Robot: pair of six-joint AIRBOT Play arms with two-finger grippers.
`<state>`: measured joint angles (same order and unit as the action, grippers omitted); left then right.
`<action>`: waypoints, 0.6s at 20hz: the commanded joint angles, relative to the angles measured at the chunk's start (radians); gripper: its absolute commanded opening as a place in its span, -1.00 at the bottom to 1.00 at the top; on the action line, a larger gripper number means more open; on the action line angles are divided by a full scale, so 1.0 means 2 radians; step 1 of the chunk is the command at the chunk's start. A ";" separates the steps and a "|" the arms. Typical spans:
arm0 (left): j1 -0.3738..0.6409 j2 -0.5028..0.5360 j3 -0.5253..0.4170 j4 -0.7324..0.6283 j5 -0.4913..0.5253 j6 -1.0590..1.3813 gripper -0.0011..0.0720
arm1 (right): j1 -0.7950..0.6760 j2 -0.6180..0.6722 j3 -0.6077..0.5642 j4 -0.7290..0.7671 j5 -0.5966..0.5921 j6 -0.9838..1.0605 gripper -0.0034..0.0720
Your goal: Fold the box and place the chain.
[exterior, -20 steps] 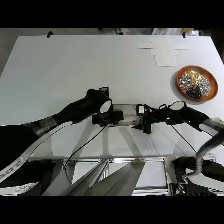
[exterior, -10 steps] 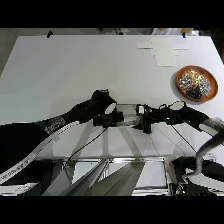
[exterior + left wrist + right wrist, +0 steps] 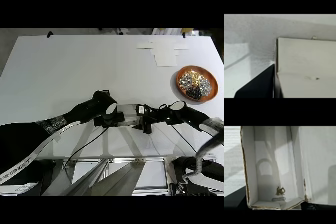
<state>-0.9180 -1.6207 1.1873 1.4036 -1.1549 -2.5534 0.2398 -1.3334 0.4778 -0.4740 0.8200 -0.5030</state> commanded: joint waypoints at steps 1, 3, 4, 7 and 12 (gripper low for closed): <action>0.007 0.001 0.012 0.004 -0.035 0.043 -0.50 | 0.000 0.000 0.000 0.000 0.000 0.000 -0.11; 0.010 0.001 0.019 0.006 -0.039 0.047 -0.50 | 0.000 0.000 0.000 0.000 0.000 0.000 -0.11; 0.011 0.001 0.019 0.006 -0.039 0.048 -0.50 | 0.000 0.000 0.000 0.000 0.000 0.000 -0.11; 0.011 0.001 0.019 0.013 -0.038 0.073 -0.51 | 0.000 0.000 0.000 0.000 0.000 0.000 -0.11; 0.010 -0.014 0.019 0.013 -0.026 0.074 -0.63 | 0.000 0.000 0.000 0.000 0.000 0.000 -0.11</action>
<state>-0.8970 -1.6318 1.2232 1.4269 -1.2213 -2.4184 0.2398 -1.3334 0.4778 -0.4736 0.8196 -0.5026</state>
